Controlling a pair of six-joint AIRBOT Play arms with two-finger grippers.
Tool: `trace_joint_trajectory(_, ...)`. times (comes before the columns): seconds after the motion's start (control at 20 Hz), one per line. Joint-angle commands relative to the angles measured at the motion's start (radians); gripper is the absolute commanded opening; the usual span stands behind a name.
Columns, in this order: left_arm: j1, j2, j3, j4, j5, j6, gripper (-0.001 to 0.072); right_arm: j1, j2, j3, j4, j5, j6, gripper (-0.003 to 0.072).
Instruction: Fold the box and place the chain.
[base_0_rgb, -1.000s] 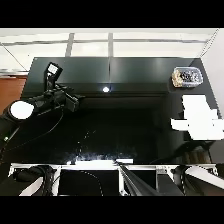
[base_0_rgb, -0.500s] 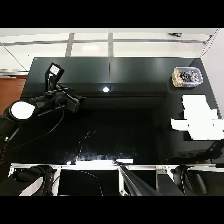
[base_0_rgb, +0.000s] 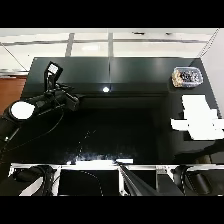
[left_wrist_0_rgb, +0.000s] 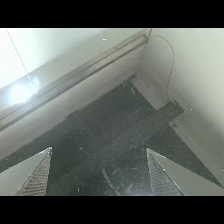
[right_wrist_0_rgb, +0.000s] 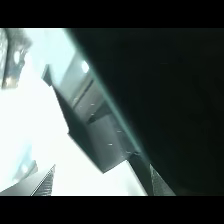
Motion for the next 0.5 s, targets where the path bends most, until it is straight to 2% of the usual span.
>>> trace_joint_trajectory(0.0, 0.0, 0.0, 0.001, 0.0, 0.002, 0.0, 0.0704, 0.043, -0.007, 0.004, -0.019, 0.034, -0.013, 0.0716)
trace_joint_trajectory(0.1, 0.0, 0.0, 0.001, 0.0, 0.002, 0.0, 0.0704, 0.067, -0.007, 0.004, -0.075, 0.034, -0.016, 0.0715)
trace_joint_trajectory(0.15, 0.0, 0.0, 0.001, 0.0, 0.002, 0.0, 0.0704, 0.076, -0.007, 0.004, -0.089, 0.034, -0.019, 0.0665)
trace_joint_trajectory(0.2, 0.0, 0.0, 0.001, 0.0, 0.002, 0.0, 0.0704, 0.081, -0.007, 0.004, -0.082, 0.032, -0.019, 0.0533)
trace_joint_trajectory(0.25, 0.0, 0.0, 0.001, 0.0, 0.002, 0.0, 0.0704, 0.081, -0.006, 0.004, -0.08, 0.031, -0.018, 0.0496)
trace_joint_trajectory(0.45, 0.0, 0.0, 0.001, 0.0, 0.002, 0.0, 0.0704, 0.08, 0.029, 0.003, -0.171, 0.026, -0.006, 0.0495)
